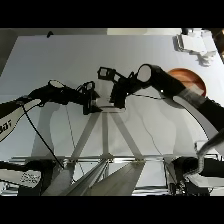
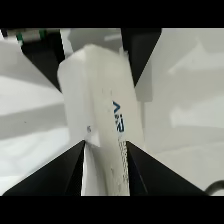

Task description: Fold the box and place the chain.

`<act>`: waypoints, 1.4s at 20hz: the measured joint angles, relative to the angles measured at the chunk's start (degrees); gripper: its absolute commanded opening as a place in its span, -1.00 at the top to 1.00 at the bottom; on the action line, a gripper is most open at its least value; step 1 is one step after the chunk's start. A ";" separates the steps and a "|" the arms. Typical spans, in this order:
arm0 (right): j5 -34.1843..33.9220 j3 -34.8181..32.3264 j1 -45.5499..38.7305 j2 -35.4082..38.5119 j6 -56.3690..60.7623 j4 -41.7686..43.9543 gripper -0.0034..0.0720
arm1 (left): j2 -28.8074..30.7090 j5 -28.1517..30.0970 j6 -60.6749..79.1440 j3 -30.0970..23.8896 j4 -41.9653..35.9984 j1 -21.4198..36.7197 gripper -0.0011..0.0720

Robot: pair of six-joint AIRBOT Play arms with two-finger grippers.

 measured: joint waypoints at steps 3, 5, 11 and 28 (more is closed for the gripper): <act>-3.82 -2.97 0.68 1.14 -0.44 -0.85 0.32 | 0.00 0.11 -0.02 0.00 -0.04 0.00 -0.06; -5.57 -3.93 0.85 1.44 -0.59 -1.14 0.32 | 0.00 0.13 -0.09 0.00 -0.04 0.00 -0.06; -8.09 -5.62 1.03 1.77 -0.79 -1.38 0.31 | 0.00 -0.02 -0.02 0.00 0.04 0.00 -0.06; -7.78 -7.82 1.03 5.14 -0.72 1.90 -0.06 | 0.00 -0.07 0.04 0.00 0.07 0.00 -0.06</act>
